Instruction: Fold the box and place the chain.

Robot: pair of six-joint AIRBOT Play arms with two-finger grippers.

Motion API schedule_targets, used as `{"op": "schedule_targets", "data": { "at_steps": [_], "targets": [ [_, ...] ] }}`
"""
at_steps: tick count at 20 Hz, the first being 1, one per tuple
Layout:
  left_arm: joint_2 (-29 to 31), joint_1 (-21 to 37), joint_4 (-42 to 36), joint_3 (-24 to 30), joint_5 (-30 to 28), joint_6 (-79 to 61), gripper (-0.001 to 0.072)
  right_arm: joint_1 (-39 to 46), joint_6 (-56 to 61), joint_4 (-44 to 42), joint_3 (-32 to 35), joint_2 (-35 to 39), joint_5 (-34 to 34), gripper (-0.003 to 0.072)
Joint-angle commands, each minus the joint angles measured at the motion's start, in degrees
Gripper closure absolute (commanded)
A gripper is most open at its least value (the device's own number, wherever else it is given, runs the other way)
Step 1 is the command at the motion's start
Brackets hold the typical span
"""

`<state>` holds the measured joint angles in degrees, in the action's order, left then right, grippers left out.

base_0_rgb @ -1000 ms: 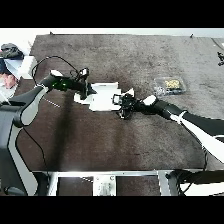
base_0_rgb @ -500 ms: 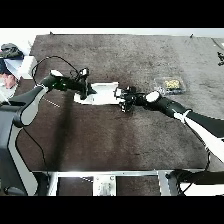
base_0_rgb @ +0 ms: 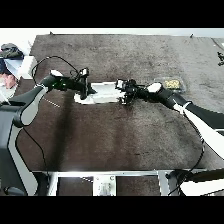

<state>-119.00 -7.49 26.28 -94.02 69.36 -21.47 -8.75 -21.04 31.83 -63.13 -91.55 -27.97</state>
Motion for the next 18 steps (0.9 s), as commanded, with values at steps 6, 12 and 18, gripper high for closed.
{"op": "schedule_targets", "data": {
  "at_steps": [6,12,18],
  "targets": [
    [-0.04,0.04,0.04,0.02,0.09,0.0,0.0698,2.1,-0.02,0.61,-5.6,-3.56,-6.93,0.0093],
    [-0.04,0.04,0.02,0.02,0.09,0.0,0.0698,3.72,0.02,1.62,-6.49,-3.91,-10.23,0.0094],
    [-0.04,0.04,0.02,0.02,0.13,0.02,0.0698,4.15,-0.33,1.6,-10.14,-7.3,-15.67,0.0094]
  ]
}}
